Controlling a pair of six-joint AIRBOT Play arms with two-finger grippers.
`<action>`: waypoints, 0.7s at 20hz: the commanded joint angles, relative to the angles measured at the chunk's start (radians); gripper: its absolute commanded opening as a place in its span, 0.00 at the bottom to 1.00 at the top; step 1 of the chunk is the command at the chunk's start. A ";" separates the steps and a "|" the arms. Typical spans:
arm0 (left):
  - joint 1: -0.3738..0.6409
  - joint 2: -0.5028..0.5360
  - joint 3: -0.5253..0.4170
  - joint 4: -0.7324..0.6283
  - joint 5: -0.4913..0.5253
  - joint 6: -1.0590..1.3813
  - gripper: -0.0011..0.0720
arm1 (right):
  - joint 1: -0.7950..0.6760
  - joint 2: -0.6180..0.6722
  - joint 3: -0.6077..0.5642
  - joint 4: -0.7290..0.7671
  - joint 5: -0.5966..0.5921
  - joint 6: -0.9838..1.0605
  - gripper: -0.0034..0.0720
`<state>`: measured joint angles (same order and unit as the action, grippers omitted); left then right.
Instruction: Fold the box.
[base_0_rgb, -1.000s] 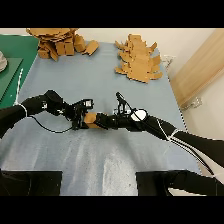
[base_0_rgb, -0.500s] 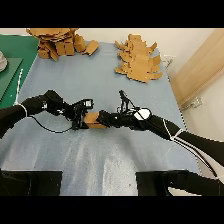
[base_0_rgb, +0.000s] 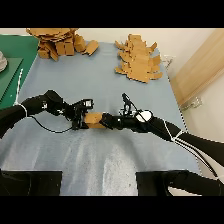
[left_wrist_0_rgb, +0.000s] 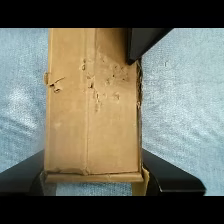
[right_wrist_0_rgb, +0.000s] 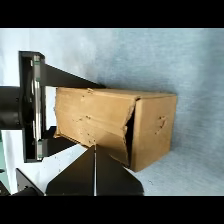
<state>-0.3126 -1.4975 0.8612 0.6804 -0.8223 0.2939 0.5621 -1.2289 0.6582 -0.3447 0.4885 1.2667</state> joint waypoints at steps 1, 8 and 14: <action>0.001 0.000 0.000 0.000 0.000 0.000 0.74 | 0.001 0.003 -0.015 0.021 0.000 -0.004 0.04; 0.001 0.000 0.000 0.000 0.001 -0.002 0.74 | -0.047 0.173 -0.010 0.031 -0.065 -0.039 0.05; 0.001 0.000 0.000 -0.003 0.011 -0.027 0.73 | -0.188 0.190 -0.010 -0.032 0.024 0.016 0.05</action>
<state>-0.3126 -1.4975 0.8612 0.6800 -0.8211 0.2741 0.4183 -1.0512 0.6483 -0.3546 0.4728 1.2682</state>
